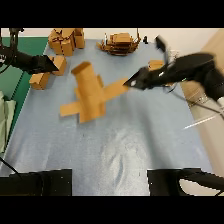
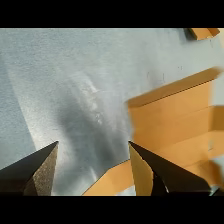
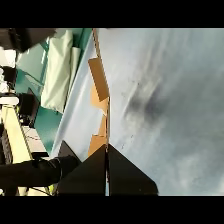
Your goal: Fold the box.
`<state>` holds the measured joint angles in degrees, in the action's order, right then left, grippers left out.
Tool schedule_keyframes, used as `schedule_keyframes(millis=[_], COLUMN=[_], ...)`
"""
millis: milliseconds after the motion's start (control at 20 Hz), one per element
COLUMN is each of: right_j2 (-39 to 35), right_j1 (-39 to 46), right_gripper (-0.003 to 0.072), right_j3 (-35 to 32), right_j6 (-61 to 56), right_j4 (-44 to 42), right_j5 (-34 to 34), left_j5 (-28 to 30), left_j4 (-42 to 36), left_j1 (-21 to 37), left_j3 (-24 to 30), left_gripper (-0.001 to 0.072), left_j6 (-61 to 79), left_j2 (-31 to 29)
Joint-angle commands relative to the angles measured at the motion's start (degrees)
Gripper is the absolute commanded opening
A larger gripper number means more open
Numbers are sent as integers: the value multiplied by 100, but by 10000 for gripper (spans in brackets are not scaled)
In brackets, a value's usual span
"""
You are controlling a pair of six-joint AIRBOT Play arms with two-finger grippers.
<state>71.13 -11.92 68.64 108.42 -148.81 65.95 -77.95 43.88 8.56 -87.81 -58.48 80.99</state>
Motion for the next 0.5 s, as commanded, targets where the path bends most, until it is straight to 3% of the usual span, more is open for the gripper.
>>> schedule_keyframes(millis=[0, 100, 200, 450], right_j2=[11, 11, 11, 28], right_j1=[-590, -599, -601, -601], right_gripper=[7, 7, 7, 7], right_j3=[-1357, -2059, -2485, -2682], right_j6=[-66, -63, -61, -39], right_j4=[-55, -2, 348, 831], right_j5=[-1534, -2127, -2273, -2422], left_j5=[-179, -199, -195, 199], left_j4=[-61, -66, -92, -835], left_j1=[46, 46, 39, -170], left_j3=[13, 157, 476, 1545], left_gripper=[687, 687, 687, 687], left_j6=[271, 474, 691, 1558], left_j2=[2, 2, 2, 271])
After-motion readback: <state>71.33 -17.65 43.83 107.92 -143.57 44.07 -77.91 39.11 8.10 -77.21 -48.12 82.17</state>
